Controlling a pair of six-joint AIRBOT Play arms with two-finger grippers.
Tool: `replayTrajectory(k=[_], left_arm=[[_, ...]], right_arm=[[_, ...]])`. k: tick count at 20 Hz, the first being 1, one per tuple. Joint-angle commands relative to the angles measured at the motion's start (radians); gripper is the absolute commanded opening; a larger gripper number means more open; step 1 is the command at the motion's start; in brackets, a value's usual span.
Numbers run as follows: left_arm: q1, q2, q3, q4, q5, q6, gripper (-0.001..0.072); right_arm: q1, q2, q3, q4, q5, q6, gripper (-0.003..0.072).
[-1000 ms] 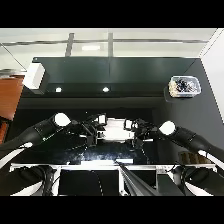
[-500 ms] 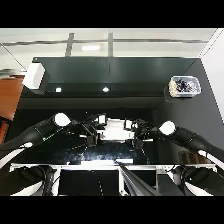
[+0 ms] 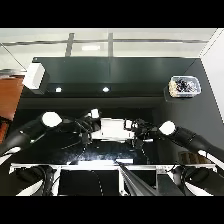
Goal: Fold the box and place the chain.
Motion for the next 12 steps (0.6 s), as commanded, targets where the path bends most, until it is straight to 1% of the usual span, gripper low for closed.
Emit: replayTrajectory(k=[1,3,5,6,7,9,10,11,12], left_arm=[[0.132,0.153,0.0,0.156,-0.135,-0.348,0.0031],[0.259,0.205,0.0,0.183,-0.24,-0.492,0.0033],[0.38,0.199,0.0,0.206,-0.394,-0.509,0.0031],[0.423,0.19,-0.001,0.247,-0.41,-0.521,0.0031],[0.465,0.178,-0.008,0.291,-0.395,-0.664,0.003],[0.557,0.151,-0.039,0.308,-0.307,-0.95,0.0031],[0.598,0.137,-0.06,0.276,-0.272,-1.04,0.0032],[0.636,0.115,-0.084,0.211,-0.255,-1.095,0.0032],[0.66,0.082,-0.103,0.148,-0.257,-1.096,0.0032]], right_arm=[[0.001,0.0,0.0,0.0,0.001,-0.002,0.0411],[0.001,0.0,0.0,0.0,0.0,-0.002,0.0412],[0.001,0.0,0.0,0.0,0.0,-0.002,0.0411],[0.001,0.0,0.0,0.0,0.0,-0.002,0.0411],[0.001,0.0,0.0,0.0,0.0,-0.002,0.0411],[0.001,0.0,0.0,0.0,0.0,-0.002,0.0411],[0.001,0.0,0.0,0.0,0.001,-0.002,0.0411],[0.001,0.0,0.0,0.0,0.001,-0.002,0.0411],[0.001,0.0,0.0,0.0,0.0,-0.002,0.0411]])
